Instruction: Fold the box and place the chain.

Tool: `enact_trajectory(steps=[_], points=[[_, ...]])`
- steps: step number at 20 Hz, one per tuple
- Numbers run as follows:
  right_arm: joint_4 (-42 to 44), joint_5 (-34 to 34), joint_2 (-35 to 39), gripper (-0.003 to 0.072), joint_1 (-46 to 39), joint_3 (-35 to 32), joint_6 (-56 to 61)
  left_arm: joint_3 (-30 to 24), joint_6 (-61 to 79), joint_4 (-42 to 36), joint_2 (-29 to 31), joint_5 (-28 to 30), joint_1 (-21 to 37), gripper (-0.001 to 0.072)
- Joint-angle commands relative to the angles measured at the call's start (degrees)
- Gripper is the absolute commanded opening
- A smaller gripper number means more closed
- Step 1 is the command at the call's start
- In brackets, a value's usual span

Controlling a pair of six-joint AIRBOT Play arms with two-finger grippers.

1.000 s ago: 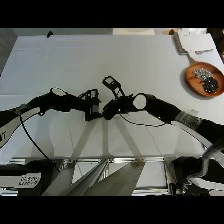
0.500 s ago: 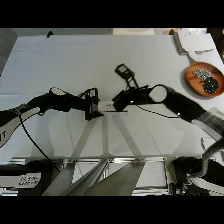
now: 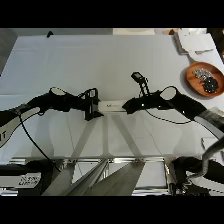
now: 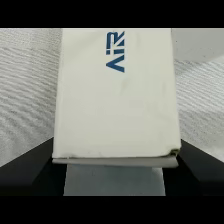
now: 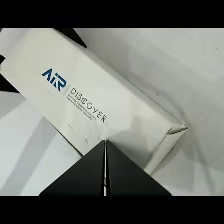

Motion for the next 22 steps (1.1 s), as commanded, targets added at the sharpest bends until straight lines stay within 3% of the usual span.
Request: enact_trajectory(steps=[1, 8, 13, 18, 22], points=[[0.9, 0.9, -2.6, 0.0013, -0.3, -1.1, -1.5, 0.0, -0.2, -0.1, 0.0, 0.0, 0.0, 0.0318], [2.3, 0.5, 3.6, 0.0013, -0.2, -1.1, -1.6, 0.0, -0.2, -0.1, 0.0, 0.0, 0.0, 0.0318], [7.8, -6.2, 8.6, 0.0013, 5.9, -0.9, -1.6, 0.0, -0.2, -0.1, 0.0, 0.0, 0.0, 0.0318], [8.8, -18.2, 6.4, 0.0012, 15.5, -0.9, -0.7, 0.0, -0.2, -0.1, 0.0, 0.0, 0.0, 0.0318], [8.8, -20.2, 0.9, 0.0011, 17.6, 0.2, 3.5, 0.0, -0.2, -0.1, 0.0, 0.0, 0.0, 0.0318]])
